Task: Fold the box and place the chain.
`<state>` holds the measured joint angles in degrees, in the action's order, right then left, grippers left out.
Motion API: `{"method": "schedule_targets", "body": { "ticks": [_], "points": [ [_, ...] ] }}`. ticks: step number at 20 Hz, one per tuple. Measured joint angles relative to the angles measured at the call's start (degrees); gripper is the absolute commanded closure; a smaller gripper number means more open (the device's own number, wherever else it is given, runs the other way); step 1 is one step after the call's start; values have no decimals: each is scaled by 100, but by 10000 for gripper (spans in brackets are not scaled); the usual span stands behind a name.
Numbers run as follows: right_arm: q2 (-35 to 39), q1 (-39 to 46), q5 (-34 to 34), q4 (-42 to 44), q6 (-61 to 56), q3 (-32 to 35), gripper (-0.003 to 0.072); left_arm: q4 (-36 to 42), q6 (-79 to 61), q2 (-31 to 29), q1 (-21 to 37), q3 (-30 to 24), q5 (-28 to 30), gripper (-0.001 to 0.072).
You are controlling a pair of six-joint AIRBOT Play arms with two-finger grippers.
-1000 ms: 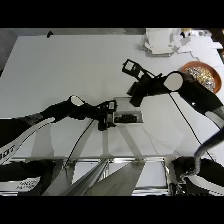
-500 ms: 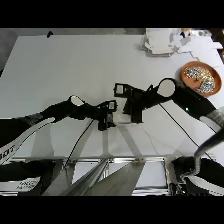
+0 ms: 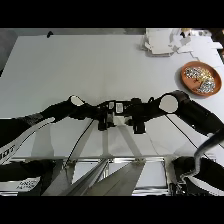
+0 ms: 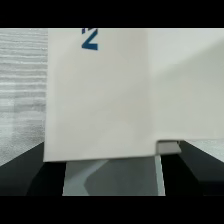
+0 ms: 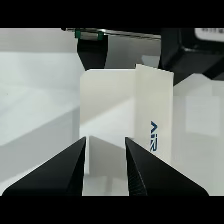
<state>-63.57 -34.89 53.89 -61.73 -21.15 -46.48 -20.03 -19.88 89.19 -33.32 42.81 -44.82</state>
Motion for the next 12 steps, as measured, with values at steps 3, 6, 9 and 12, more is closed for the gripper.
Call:
{"method": "schedule_targets", "body": {
  "ticks": [3, 6, 9, 12],
  "points": [
    [26, -22, -306, -146, -114, 26, 388, 7, 9, 0, 0, -2, -2, 559],
    [35, -33, -496, -225, -155, 37, 390, 4, -4, 0, 2, 0, 0, 559],
    [87, -33, -540, -254, -175, 42, 396, -13, -33, 0, 2, 0, 0, 559],
    [302, -33, -466, -343, -153, 48, 429, -37, -74, 0, 0, 0, 2, 559]
  ]
}}
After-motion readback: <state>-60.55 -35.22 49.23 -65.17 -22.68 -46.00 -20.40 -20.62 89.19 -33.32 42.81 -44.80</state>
